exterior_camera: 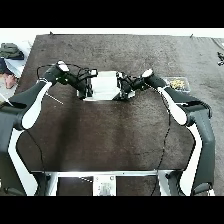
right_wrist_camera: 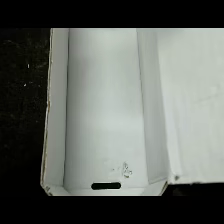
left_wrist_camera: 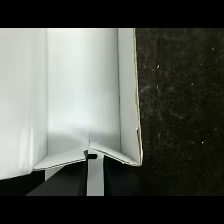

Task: Fold the box and place the chain.

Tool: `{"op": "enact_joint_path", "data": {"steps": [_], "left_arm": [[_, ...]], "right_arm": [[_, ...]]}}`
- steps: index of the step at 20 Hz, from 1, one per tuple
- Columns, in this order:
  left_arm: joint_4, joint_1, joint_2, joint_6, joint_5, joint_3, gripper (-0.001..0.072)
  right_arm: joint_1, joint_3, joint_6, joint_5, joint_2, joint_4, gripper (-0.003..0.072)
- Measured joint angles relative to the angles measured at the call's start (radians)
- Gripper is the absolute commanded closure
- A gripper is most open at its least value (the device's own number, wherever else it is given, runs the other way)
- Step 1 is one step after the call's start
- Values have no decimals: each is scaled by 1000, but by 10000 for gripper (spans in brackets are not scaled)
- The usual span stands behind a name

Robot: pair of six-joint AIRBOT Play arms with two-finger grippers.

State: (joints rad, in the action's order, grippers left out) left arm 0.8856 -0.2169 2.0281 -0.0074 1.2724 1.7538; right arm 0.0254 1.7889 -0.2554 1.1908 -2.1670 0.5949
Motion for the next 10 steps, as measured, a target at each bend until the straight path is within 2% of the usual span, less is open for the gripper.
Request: {"op": "enact_joint_path", "data": {"steps": [6,7,8,10], "left_arm": [[-71,0,3,25,-9,-10,589],[-78,0,3,26,-11,-11,445],[-86,0,4,29,-14,-11,387],[-93,0,6,29,-16,-11,387]], "right_arm": [[0,0,0,1,0,0,409],[0,0,0,1,0,0,409],[0,0,0,1,0,0,409],[0,0,0,1,0,0,409]]}}
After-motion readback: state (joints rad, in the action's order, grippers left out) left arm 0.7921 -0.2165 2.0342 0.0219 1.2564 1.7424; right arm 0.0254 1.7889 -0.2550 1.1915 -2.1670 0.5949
